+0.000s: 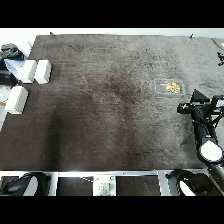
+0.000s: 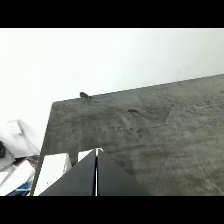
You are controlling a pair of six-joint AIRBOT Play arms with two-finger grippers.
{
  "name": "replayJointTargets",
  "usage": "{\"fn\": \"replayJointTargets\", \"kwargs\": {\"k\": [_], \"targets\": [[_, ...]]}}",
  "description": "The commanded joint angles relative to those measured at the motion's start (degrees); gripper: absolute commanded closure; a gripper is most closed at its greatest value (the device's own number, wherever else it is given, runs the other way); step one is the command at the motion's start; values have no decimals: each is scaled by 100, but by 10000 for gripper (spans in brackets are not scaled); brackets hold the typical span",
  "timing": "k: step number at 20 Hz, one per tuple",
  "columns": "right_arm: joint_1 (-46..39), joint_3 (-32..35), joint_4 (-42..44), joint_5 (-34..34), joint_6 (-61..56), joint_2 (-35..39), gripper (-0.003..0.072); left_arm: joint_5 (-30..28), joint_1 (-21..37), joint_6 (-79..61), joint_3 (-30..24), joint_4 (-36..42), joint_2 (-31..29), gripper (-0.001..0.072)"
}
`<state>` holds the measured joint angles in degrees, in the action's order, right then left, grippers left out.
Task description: Fold the box and place the chain.
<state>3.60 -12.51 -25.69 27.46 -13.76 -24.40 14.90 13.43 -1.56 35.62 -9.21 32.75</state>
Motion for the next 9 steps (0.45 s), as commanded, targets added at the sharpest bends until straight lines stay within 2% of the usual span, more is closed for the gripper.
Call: {"fn": "replayJointTargets", "kwargs": {"k": [1,3,5,9], "targets": [[2,2,0,0,0,4,699,-151,-4,-341,-1196,520,-1519,704],[2,2,0,0,0,4,699,-216,-4,-334,-1738,684,-2221,704],[2,0,0,0,0,4,699,-273,-4,-212,-2118,719,-2627,703],[2,2,0,0,0,4,699,-636,-4,-129,-2374,717,-2736,699]]}}
